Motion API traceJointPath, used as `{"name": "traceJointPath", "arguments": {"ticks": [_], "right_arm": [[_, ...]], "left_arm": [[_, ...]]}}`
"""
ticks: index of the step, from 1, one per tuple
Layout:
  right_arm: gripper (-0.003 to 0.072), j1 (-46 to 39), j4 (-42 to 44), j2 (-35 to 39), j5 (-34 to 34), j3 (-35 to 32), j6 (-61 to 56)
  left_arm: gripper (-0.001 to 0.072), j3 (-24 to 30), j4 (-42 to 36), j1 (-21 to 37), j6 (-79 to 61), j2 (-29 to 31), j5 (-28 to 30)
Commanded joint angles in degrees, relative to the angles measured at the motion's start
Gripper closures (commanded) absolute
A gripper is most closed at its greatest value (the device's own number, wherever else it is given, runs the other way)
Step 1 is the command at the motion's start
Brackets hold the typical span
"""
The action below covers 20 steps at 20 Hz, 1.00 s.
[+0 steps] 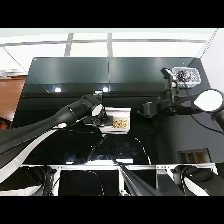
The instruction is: Fold the box and place the chain.
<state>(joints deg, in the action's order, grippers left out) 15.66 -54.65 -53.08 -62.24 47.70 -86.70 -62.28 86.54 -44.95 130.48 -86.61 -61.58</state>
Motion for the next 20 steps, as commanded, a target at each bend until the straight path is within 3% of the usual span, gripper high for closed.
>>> {"name": "traceJointPath", "arguments": {"ticks": [1,2,3,4,5,7,10,12,14,16,17,19,20], "right_arm": [[0.0321,-3.2,-2.6,0.7,-3.7,-0.9,0.2],[0.0321,-2.8,-2.6,0.7,-2.7,-1.2,0.2],[0.0322,-2.3,-2.6,0.7,-1.8,-1.4,0.2],[0.0322,-1.8,-2.6,0.7,-1.1,-1.4,0.2],[0.0322,-1.4,-2.6,0.7,-0.3,-1.4,0.2],[0.0322,-1.2,-2.7,0.7,0.6,-1.4,0.2],[0.0321,-1.2,-2.9,0.7,1.1,-1.4,0.2],[0.0322,-1.2,-2.8,0.7,1.1,-1.4,0.2],[0.0322,-1.2,-2.9,0.7,1.1,-1.4,0.2],[0.0321,-1.2,-2.9,0.7,1.1,-1.5,0.2],[0.0321,-1.2,-2.8,0.7,1.1,-1.5,0.2],[0.0321,-1.2,-2.8,0.7,1.1,-1.5,0.2],[0.0321,-1.2,-2.8,0.7,1.0,-1.5,0.2]], "left_arm": [[0.0685,0.0,-0.3,0.2,0.1,0.0,-0.4],[0.0682,-0.2,-0.5,0.2,1.3,0.2,-0.5],[0.0536,-0.5,-0.7,0.1,3.3,0.7,-0.7],[0.0275,-0.9,-0.7,-0.2,4.4,1.6,-0.7],[0.0178,-1.2,0.1,-0.7,4.4,3.2,-0.6],[0.0178,-1.2,2.9,-1.3,0.0,8.0,-1.2],[0.0178,0.2,13.5,-1.9,-4.5,17.9,-9.3],[0.0178,4.5,25.7,-0.2,-4.4,24.9,-15.7],[0.0178,11.5,30.0,6.9,-4.1,31.2,-17.4],[0.0181,19.1,22.4,18.5,-5.4,35.0,-11.0],[0.0180,22.5,13.9,24.9,-11.3,35.4,-6.0],[0.0183,26.8,-9.3,35.2,-36.5,33.5,0.7],[0.0183,27.8,-22.5,38.2,-56.1,31.9,0.2]]}}
